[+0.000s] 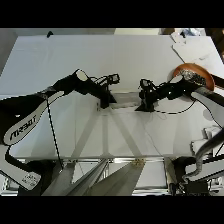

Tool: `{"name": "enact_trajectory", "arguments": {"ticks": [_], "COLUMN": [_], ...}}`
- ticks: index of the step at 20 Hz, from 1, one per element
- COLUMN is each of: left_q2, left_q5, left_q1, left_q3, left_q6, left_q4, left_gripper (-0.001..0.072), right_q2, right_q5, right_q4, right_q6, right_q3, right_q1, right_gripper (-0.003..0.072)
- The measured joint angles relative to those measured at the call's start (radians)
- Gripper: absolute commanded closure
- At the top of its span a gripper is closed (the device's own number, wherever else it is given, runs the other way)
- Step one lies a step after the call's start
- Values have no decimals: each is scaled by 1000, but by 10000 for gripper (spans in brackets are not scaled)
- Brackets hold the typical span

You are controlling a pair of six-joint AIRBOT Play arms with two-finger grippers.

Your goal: Fold the box and place the chain.

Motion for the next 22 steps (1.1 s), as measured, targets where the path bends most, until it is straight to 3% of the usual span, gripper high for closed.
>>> {"name": "enact_trajectory", "arguments": {"ticks": [3,4,5,9,10,16,22], "left_q2": [0,0,-1,0,2,46,172], "left_q5": [-1,-2,-4,-3,1,-21,-124], "left_q1": [0,0,0,-1,0,12,58], "left_q3": [0,0,0,0,0,-1,0], "left_q6": [0,0,0,-5,-16,-71,-142], "left_q4": [-1,-2,3,1,1,43,237], "left_gripper": [687,648,568,81,13,14,14], "right_q2": [0,0,0,0,0,0,0], "right_q5": [0,0,0,0,0,1,-1], "right_q4": [0,0,0,0,-1,1,1], "right_q6": [0,0,0,-2,-3,2,1], "right_q3": [0,0,0,0,0,0,0], "right_q1": [0,0,0,0,0,0,0], "right_gripper": [158,158,158,158,158,158,158]}}
